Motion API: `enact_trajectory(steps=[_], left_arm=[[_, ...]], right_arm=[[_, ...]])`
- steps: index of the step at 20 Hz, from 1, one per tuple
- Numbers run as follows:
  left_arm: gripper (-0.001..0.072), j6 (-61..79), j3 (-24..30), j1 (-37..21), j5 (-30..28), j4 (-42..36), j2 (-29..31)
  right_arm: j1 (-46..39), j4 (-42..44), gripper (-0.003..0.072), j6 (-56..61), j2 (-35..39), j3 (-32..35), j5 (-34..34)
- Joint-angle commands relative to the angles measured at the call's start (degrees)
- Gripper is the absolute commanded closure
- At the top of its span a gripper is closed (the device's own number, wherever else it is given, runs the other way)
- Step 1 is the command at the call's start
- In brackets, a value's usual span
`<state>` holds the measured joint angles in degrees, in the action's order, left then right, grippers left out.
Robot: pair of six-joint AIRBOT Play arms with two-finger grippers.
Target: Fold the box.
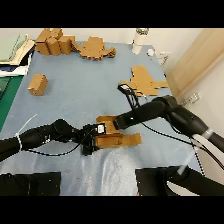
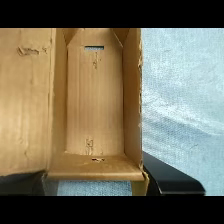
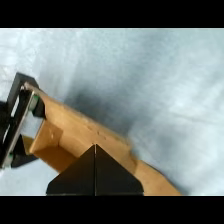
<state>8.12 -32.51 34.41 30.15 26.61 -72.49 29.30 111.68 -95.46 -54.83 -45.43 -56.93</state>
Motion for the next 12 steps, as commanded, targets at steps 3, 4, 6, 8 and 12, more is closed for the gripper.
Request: enact_trajectory(steps=[3, 4, 6, 8, 12], left_arm=[[0.0236, 0.0, 0.0, 0.0, 0.0, 0.0, 0.0], [0.0236, 0.0, 0.0, 0.0, 0.0, 0.0, 0.0], [0.0236, 0.0, 0.0, 0.0, 0.0, 0.0, 0.0], [0.0236, 0.0, 0.0, 0.0, 0.0, 0.0, 0.0], [0.0236, 0.0, 0.0, 0.0, 0.0, 0.0, 0.0]], right_arm=[[1.6, -3.2, 0.0667, -15.8, 14.5, 9.0, -11.5], [1.9, -5.0, 0.0454, -18.7, 16.0, 11.7, -11.1], [1.8, -9.7, 0.0091, -27.8, 16.1, 16.0, -8.0], [1.8, -12.9, 0.0092, -34.1, 14.0, 17.7, -3.9], [1.8, -12.9, 0.0091, -41.5, 9.5, 17.5, 4.2]])
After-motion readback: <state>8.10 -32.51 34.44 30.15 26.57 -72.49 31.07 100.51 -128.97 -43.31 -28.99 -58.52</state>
